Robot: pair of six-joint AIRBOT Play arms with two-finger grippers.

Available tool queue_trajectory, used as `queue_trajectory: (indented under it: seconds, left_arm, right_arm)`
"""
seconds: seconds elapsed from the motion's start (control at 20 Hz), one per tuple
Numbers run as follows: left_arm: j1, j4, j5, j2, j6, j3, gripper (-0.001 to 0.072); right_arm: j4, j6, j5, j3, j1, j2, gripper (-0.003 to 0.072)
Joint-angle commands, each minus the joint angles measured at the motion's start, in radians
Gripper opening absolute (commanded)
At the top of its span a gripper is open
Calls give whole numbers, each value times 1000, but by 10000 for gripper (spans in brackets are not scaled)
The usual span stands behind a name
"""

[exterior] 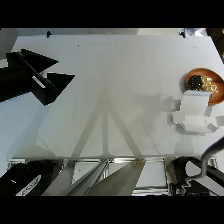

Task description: Fold the box and place the chain.

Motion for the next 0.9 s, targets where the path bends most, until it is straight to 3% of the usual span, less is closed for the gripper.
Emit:
queue_trajectory:
  seconds: [0.0, 0.2, 0.85]
  left_arm:
    - [-1, 0, 0, 1, 0, 0, 644]
    - [-1, 0, 0, 1, 0, 0, 644]
    - [-1, 0, 0, 1, 0, 0, 644]
  right_arm:
    - [19, -77, 219, 1, -188, -80, 599]
    - [84, -209, 358, 1, -313, -199, 600]
    - [126, -441, 422, 1, -504, -490, 547]
